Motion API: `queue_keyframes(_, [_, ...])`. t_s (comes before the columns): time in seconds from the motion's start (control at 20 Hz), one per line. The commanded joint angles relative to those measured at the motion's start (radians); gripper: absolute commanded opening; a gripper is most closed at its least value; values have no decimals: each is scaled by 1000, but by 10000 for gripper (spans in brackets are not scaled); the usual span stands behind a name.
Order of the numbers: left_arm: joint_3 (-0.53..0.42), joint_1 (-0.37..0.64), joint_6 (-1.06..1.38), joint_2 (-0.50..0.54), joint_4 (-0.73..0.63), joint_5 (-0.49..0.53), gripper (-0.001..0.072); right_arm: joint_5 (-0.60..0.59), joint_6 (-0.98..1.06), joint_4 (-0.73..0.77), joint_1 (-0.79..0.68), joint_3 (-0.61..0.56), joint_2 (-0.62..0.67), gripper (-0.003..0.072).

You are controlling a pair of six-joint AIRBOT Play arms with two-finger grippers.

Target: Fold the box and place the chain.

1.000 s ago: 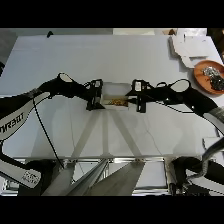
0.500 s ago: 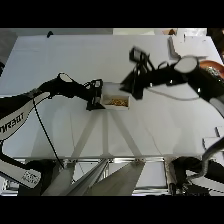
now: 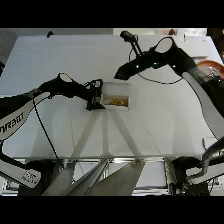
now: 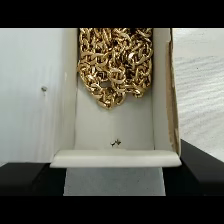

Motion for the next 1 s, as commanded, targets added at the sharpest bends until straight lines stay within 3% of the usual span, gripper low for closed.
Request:
queue_keyframes(0.0, [0, 0, 0, 0, 0, 0, 335, 90, 47, -37, 1, 15, -56, 157])
queue_keyframes(0.1, [0, 0, 0, 0, 0, 0, 335, 139, 36, -55, 8, 13, -59, 165])
queue_keyframes(0.2, [0, 0, 0, 0, 0, 0, 335, 164, 12, -60, 19, 13, -57, 229])
queue_keyframes(0.5, [0, 0, 0, 0, 0, 0, 335, 161, -93, -176, 105, -58, 28, 232])
queue_keyframes(0.65, [0, 0, 0, 0, 0, 0, 335, 33, -157, -212, 131, -193, 121, 242])
queue_keyframes(0.8, [0, 0, 0, 0, 0, 0, 335, -183, -331, -212, 160, -312, 223, 384])
queue_keyframes(0.95, [0, 0, 0, 0, 0, 0, 335, -306, -373, -215, 172, -364, 256, 404])
